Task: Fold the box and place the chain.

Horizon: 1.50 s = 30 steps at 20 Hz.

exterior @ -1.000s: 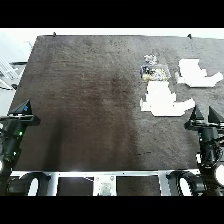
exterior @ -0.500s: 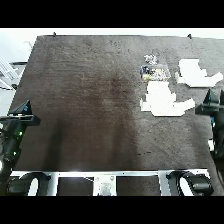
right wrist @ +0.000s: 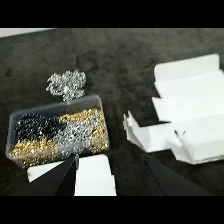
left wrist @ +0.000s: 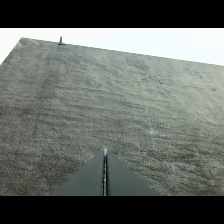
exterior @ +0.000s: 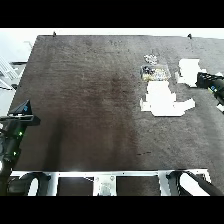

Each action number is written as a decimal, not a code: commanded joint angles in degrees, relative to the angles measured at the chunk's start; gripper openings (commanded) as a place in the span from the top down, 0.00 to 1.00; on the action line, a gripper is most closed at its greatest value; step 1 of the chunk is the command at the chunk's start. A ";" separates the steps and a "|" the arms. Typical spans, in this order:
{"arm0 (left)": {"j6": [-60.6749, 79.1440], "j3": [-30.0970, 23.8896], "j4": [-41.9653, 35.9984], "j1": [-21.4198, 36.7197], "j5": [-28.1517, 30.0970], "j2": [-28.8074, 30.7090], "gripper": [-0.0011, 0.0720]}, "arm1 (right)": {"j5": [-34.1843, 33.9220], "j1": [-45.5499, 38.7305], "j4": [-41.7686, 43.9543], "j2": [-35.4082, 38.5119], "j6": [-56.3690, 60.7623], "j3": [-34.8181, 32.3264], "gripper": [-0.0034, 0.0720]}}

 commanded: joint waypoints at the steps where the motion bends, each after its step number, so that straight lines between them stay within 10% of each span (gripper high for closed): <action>1: 0.02 -0.02 0.00 0.02 0.02 0.02 0.96 | 19.91 -9.49 -22.97 -9.40 25.42 8.17 0.30; 6: 0.02 -0.02 0.00 0.02 0.00 0.00 0.96 | 32.72 -12.46 -50.16 -14.99 36.30 22.40 0.20; 13: 0.02 -0.02 0.00 0.02 0.04 0.02 0.96 | 56.81 -11.54 -52.59 -36.00 34.73 47.36 0.20; 30: 0.02 -0.02 0.00 0.02 0.02 0.02 0.96 | 58.58 -10.69 -45.97 -46.47 30.49 48.35 0.20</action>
